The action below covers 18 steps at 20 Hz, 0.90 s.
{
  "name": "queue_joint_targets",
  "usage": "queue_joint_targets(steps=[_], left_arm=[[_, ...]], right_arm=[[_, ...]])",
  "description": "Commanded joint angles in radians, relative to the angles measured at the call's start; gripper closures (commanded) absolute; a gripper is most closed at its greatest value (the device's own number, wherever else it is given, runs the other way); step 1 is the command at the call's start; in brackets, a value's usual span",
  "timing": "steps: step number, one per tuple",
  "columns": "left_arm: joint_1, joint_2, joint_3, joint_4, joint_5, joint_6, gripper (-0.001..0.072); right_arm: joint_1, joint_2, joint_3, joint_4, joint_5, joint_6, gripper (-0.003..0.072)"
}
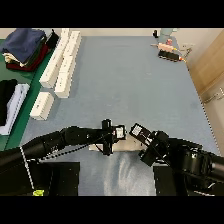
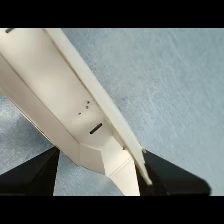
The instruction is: Fold the box.
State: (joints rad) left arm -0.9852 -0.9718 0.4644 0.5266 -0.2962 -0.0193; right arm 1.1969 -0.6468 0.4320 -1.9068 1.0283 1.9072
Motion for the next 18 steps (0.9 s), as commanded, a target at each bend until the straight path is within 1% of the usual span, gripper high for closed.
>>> queue_joint_targets(steps=[1,2,4,6,7,8,10,13,14,16,18], left_arm=[[0.000,-0.001,0.000,0.000,0.000,0.000,0.0695],[0.000,-0.001,0.000,0.000,0.000,0.000,0.0695],[0.000,-0.001,0.000,0.000,0.000,0.000,0.0695],[0.000,-0.001,0.000,0.000,0.000,0.000,0.0695],[0.000,-0.001,0.000,0.000,0.000,0.000,0.0695],[0.000,-0.001,0.000,0.000,0.000,0.000,0.0695],[0.000,-0.001,0.000,0.000,0.000,0.000,0.0695],[0.000,-0.001,0.000,0.000,0.000,0.000,0.0695],[0.000,-0.001,0.000,0.000,0.000,0.000,0.0695],[0.000,-0.001,0.000,0.000,0.000,0.000,0.0695],[0.000,-0.001,0.000,0.000,0.000,0.000,0.0695]], right_arm=[[-0.001,0.002,0.001,-0.018,0.006,0.030,-0.0022],[-0.001,0.002,0.001,-0.021,0.006,0.027,-0.0022],[-0.001,0.002,-0.003,-0.018,-0.011,-0.064,-0.0034],[-0.021,0.013,-0.018,-0.006,-0.077,-0.165,-0.0034],[-0.058,0.029,-0.031,0.031,-0.114,-0.227,-0.0034],[-0.107,0.048,-0.043,0.099,-0.141,-0.319,-0.0034],[-0.229,0.075,-0.062,0.282,-0.164,-0.577,-0.0034],[-0.452,0.071,-0.064,0.554,-0.161,-0.967,-0.0034],[-0.533,0.058,-0.063,0.660,-0.152,-1.102,-0.0034],[-0.660,0.015,-0.063,0.825,-0.121,-1.329,-0.0034],[-0.742,-0.049,-0.062,0.938,-0.086,-1.497,-0.0034]])
